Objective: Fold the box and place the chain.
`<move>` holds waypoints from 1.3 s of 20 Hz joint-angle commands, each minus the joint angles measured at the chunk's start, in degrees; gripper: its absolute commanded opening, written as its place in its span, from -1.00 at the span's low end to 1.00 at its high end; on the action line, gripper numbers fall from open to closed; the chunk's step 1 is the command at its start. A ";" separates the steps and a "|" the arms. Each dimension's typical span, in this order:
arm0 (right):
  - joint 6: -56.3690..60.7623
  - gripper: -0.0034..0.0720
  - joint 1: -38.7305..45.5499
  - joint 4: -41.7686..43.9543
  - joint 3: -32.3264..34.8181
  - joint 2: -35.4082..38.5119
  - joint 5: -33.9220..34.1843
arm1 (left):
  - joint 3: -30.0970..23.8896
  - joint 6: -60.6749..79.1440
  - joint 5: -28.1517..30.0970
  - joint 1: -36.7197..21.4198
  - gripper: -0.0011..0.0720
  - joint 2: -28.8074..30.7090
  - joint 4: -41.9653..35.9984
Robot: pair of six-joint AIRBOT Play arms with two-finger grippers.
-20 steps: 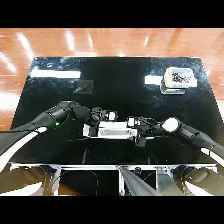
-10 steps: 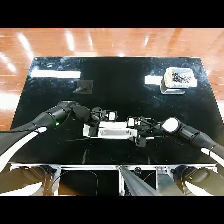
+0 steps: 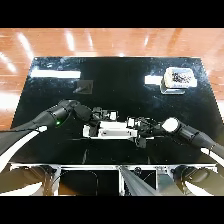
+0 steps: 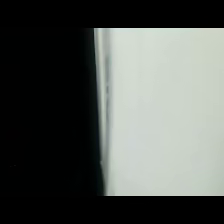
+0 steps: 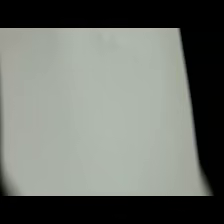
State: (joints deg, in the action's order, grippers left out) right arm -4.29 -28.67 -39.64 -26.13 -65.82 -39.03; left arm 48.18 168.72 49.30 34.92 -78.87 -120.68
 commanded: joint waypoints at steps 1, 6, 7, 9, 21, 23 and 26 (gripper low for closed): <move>0.00 0.44 -0.02 -0.04 0.02 -0.17 0.13 | 1.46 -3.37 1.31 -0.02 0.22 0.04 -0.22; 0.00 0.44 -0.02 -0.04 0.02 -0.17 0.11 | 1.75 -5.46 3.32 -0.02 0.26 0.31 0.07; 0.00 0.44 -0.02 -0.04 0.02 -0.17 0.11 | 1.84 -6.69 3.26 -0.07 0.49 0.61 0.33; 0.00 0.44 -0.02 -0.04 0.02 -0.17 0.11 | 1.84 -9.88 3.30 -0.37 0.71 1.70 1.46; 0.00 0.44 -0.02 -0.04 0.02 -0.17 0.24 | 1.81 -28.79 10.34 -4.81 0.70 15.43 15.41; 0.00 0.44 -0.02 -0.04 0.02 -0.17 0.24 | 1.81 -33.94 14.23 -8.13 0.70 16.11 14.27; 0.00 0.44 -0.02 -0.04 0.02 -0.17 0.24 | 1.51 -38.69 23.52 -13.75 0.08 16.09 9.09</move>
State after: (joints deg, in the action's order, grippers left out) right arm -4.32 -28.67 -39.70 -26.15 -65.95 -38.81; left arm 49.91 136.14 64.29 25.63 -63.44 -108.01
